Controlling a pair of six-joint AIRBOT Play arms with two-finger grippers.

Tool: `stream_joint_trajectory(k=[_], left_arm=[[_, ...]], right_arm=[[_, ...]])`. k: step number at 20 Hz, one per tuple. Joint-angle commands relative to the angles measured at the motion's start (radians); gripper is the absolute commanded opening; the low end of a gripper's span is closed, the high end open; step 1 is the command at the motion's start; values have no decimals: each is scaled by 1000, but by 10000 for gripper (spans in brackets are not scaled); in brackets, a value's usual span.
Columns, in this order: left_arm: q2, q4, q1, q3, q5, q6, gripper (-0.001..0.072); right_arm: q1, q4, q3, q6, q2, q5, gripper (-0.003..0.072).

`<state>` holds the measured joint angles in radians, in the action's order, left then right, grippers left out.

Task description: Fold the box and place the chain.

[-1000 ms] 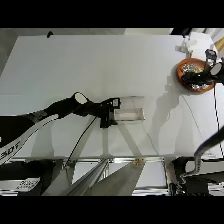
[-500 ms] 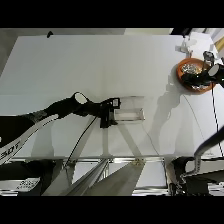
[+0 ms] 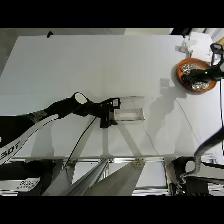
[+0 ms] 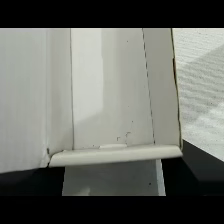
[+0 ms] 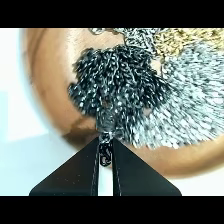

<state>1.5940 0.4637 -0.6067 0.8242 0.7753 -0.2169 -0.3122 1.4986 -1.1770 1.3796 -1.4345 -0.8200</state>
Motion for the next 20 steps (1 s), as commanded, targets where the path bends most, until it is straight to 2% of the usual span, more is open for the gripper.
stream_joint_trajectory(k=[1, 4, 10, 14, 20], left_arm=[[-1, 0, 1, 0, 0, 0, 206], [-1, 0, 1, 0, 0, 0, 206], [-1, 0, 1, 0, 0, 0, 206], [-1, 0, 1, 0, 0, 0, 206], [-1, 0, 1, 0, 0, 0, 206]], right_arm=[[0, -7, -1, -98, 122, -158, 13], [0, -31, 0, -125, 219, -251, 13], [0, -253, 0, -185, 395, -370, 13], [0, -320, 0, -229, 488, -475, 13], [0, -474, 1, -264, 620, -557, 14]])
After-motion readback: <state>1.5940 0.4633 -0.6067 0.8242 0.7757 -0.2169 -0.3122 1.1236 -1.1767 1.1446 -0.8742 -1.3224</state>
